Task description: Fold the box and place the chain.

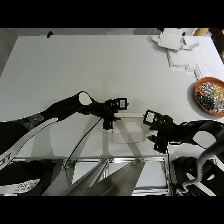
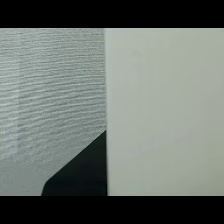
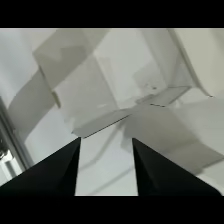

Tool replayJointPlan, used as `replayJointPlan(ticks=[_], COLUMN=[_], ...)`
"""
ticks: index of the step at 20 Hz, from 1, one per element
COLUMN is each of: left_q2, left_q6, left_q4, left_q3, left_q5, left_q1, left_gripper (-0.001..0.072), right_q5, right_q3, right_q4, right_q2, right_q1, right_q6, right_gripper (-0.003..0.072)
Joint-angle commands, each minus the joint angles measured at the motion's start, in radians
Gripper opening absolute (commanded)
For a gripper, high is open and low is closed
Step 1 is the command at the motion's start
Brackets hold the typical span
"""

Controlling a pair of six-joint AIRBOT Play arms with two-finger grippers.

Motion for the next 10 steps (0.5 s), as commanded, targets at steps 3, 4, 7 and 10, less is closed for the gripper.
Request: replayJointPlan(ticks=[3,4,7,10], left_q2=[0.0,0.0,0.0,0.0], left_q6=[0.0,0.0,0.0,0.0], left_q4=[0.0,0.0,0.0,0.0], left_q3=[0.0,0.0,0.0,0.0], left_q5=[0.0,0.0,0.0,0.0], left_q1=[-0.001,-0.001,-0.001,-0.001], left_gripper=[0.0009,0.0009,0.0009,0.0009], right_q5=[-0.134,-0.181,-0.315,-0.426], right_q3=[-0.097,-0.117,-0.182,-0.246], right_q4=[-0.066,-0.097,-0.134,-0.188], right_q2=[0.003,0.019,0.035,0.034], right_q1=[0.138,0.188,0.294,0.32], right_q6=[-0.205,-0.204,-0.199,-0.136], right_gripper=[0.0689,0.069,0.0691,0.069])
